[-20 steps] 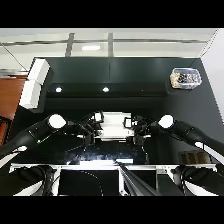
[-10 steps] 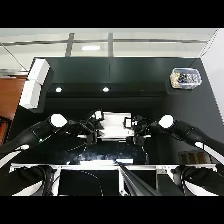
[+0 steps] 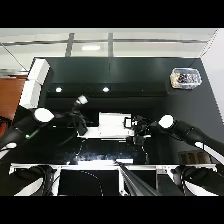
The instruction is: Fold the box and place the chain.
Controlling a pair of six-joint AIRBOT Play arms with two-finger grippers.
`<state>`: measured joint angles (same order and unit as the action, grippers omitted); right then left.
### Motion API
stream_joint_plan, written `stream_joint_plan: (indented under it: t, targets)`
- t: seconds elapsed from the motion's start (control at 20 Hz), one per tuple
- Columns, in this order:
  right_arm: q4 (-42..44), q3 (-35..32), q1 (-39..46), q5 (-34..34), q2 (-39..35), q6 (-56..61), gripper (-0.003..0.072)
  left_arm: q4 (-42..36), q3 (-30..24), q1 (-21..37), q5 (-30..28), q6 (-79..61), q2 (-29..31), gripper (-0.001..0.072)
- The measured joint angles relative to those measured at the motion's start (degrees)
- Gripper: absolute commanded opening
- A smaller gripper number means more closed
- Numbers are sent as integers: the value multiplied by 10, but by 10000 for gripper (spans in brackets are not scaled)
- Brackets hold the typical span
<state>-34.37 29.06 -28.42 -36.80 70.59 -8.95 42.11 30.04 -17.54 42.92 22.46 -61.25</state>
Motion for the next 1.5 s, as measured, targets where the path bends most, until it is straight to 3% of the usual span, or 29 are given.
stream_joint_plan:
  t: [0.35, 0.55, 0.7, 0.9, 1.05, 1.4, 1.5]
  targets:
    - [0, 0, 0, 0, 0, 0, 431, 46, -21, 283, 168, 290, 12, 28]
    - [0, 0, 0, 0, 0, 0, 431, 22, -55, 358, 237, 358, -37, 27]
    - [0, 0, 0, 0, 0, 0, 431, 1, -66, 349, 246, 369, -83, 26]
    - [0, 0, 0, 0, 0, 0, 431, -52, -71, 276, 221, 365, -121, 26]
    - [0, 0, 0, 0, 0, 0, 430, -88, -71, 226, 202, 353, -131, 26]
    - [0, 0, 0, 0, 0, 0, 431, -152, -71, 179, 192, 306, -137, 31]
    - [0, 0, 0, 0, 0, 0, 431, -174, -71, 168, 192, 287, -137, 147]
